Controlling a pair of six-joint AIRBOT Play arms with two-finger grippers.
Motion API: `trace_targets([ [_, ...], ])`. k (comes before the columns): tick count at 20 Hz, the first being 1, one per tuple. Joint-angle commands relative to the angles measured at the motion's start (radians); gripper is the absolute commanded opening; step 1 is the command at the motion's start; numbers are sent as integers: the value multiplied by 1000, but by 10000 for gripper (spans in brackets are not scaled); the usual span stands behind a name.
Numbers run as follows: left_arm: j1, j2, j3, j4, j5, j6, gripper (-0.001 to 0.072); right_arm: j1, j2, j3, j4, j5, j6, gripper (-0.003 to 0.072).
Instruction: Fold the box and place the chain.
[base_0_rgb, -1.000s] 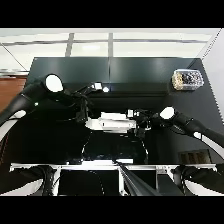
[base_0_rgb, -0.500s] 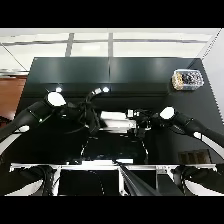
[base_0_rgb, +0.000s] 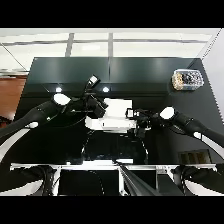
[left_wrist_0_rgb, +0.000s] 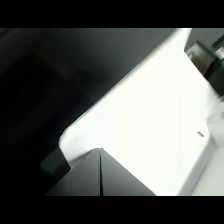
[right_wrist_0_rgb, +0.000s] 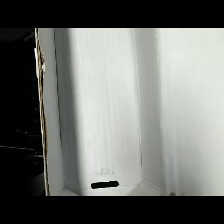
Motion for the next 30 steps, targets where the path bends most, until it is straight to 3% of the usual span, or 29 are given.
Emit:
trace_targets([
  [1, 0, -80, 40, 86, -50, -56, 26, 0, 0, 1, 0, 0, 0, 187],
  [7, 5, -120, 70, 118, -159, -64, 27, 0, 0, 1, 0, 0, 0, 187],
  [10, 54, -117, 137, 199, -360, -73, 24, 0, 0, 1, 0, -1, 0, 186],
  [12, 99, -82, 206, 322, -460, -216, 22, 0, 0, 1, 0, -1, 0, 187],
  [15, 143, 60, 203, 422, -451, -303, 22, 0, 0, 1, 0, -1, 0, 187],
  [19, 153, 219, 38, 338, -343, -119, 28, 0, 0, 1, 0, -1, 0, 187],
  [20, 145, 218, 0, 328, -356, -38, 171, 0, 0, 1, 0, -1, 0, 187],
  [21, 132, 212, -38, 349, -364, 62, 542, 0, 0, 1, 0, -1, 0, 187],
  [22, 116, 206, -73, 383, -336, 167, 716, 0, 0, 1, 0, -1, 0, 187],
  [24, 89, 192, -107, 468, -263, 234, 715, 0, 0, 1, 0, -1, 0, 187],
  [30, -8, 117, -112, 478, -156, 314, 707, 0, 0, 1, 0, -1, 0, 187],
])
